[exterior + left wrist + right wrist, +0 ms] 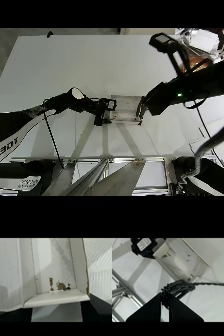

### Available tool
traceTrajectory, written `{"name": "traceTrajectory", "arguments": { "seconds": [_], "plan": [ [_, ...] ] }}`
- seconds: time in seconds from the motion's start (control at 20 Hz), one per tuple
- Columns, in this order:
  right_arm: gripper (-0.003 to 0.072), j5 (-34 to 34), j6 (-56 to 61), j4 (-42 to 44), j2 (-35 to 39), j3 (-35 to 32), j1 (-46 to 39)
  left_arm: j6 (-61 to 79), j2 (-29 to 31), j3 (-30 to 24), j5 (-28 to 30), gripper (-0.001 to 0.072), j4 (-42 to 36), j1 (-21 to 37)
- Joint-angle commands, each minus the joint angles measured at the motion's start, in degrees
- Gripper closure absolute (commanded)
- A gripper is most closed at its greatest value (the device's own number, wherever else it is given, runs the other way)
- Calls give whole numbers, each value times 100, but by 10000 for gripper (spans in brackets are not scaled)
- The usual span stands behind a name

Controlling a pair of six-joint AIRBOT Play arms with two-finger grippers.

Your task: Fold the box and place the chain.

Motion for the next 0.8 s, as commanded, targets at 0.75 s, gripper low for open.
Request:
{"name": "traceTrajectory", "arguments": {
  "seconds": [0.75],
  "plan": [
    [672,-2144,101,-35,-1296,-1408,483,0,2,4,0,434,0,4]
  ]
}}
